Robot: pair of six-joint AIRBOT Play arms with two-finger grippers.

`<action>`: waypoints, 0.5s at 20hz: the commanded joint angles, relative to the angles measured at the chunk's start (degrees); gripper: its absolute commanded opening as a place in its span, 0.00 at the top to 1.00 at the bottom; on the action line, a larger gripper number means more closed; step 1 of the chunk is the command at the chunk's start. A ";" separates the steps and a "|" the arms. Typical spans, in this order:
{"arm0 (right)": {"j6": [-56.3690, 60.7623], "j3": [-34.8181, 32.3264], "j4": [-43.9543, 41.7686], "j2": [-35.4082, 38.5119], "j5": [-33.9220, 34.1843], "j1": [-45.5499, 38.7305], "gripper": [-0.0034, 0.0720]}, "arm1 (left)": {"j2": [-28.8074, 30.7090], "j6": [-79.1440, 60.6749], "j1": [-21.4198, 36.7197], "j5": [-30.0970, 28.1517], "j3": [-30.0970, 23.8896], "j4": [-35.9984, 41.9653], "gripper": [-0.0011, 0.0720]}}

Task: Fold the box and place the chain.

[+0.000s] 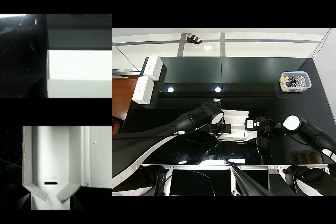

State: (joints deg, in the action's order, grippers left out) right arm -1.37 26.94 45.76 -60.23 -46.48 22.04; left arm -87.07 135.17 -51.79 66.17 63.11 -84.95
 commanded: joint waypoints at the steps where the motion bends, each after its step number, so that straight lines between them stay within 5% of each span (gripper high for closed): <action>1: -2.34 0.00 -3.39 -0.24 0.31 0.04 0.40 | 0.02 0.02 0.04 0.09 0.04 -0.09 0.95; 3: -2.23 0.00 -5.42 -0.31 0.20 0.04 0.74 | 0.02 0.02 0.04 0.09 0.04 -0.09 0.95; 10: -1.62 0.00 -17.27 -4.28 3.30 3.41 0.78 | 0.02 0.04 0.04 0.02 0.04 -0.07 0.95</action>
State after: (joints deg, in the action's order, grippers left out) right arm -3.01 26.94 33.95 -62.61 -45.15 24.16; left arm -87.07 135.17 -51.79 66.50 63.11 -85.08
